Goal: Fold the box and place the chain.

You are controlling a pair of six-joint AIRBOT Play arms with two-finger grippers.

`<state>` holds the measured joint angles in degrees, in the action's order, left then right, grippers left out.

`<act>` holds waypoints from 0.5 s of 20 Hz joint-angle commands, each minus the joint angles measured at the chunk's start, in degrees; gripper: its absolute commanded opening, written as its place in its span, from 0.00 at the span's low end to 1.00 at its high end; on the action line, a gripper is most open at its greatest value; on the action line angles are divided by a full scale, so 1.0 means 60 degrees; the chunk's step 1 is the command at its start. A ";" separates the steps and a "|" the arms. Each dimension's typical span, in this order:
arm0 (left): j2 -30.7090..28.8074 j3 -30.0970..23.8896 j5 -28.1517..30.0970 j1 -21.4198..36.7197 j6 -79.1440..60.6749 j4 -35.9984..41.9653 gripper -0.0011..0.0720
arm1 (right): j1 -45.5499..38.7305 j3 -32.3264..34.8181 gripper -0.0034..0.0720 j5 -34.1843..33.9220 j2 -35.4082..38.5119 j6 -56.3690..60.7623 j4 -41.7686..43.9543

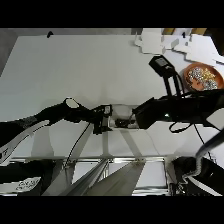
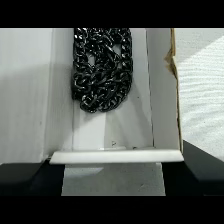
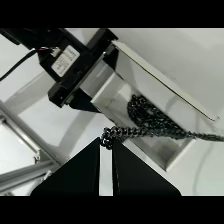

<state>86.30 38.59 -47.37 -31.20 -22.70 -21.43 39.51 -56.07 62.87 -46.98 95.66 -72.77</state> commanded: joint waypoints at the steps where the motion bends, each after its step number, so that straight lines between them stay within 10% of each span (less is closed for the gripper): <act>1: -0.0004 0.0000 0.0004 0.0007 0.0000 -0.0004 0.20 | 0.0667 0.0007 0.07 -0.0503 -0.0678 0.0339 -0.0393; 8: -0.0004 0.0000 0.0004 0.0007 -0.0004 -0.0004 0.20 | 0.0667 0.0302 0.08 -0.0656 -0.2656 0.0590 -0.0612; 10: -0.0004 0.0000 0.0007 0.0007 -0.0004 -0.0004 0.20 | 0.0656 0.0525 0.26 -0.0652 -0.3049 0.0583 -0.0645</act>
<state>86.30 38.59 -47.37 -31.20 -22.70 -21.43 43.31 -54.35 59.20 -61.34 98.83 -76.18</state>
